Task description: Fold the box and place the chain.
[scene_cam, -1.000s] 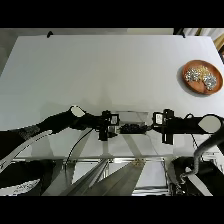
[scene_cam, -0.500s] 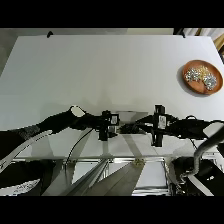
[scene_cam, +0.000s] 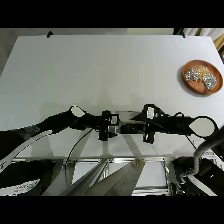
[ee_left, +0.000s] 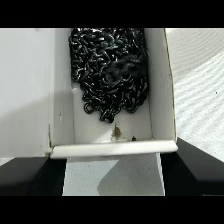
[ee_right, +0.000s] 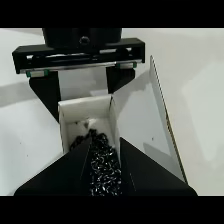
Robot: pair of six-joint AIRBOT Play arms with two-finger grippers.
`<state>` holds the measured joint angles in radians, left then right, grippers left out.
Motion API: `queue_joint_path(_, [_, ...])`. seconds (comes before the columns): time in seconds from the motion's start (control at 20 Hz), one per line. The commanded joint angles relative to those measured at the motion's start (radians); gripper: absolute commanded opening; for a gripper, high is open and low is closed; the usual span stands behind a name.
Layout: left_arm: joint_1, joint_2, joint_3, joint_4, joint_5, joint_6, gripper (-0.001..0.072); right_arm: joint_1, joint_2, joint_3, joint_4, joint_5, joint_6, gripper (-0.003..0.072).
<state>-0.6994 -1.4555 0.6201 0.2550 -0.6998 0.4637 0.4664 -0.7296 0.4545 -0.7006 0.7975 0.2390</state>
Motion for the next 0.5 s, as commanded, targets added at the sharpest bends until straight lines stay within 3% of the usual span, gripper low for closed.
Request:
queue_joint_path(0.0, [0.000,0.000,0.000,0.000,0.000,0.000,0.0255,-0.014,-0.026,0.001,-0.013,0.001,0.015,0.0202])
queue_joint_path(0.3, [0.000,0.000,0.000,0.000,0.000,0.000,0.0255,-0.359,0.012,0.000,-0.251,0.249,0.070,0.0156])
queue_joint_path(0.45, [0.000,0.000,0.000,0.000,0.000,0.000,0.0255,-0.474,0.003,-0.006,-0.309,0.259,-0.060,0.0160])
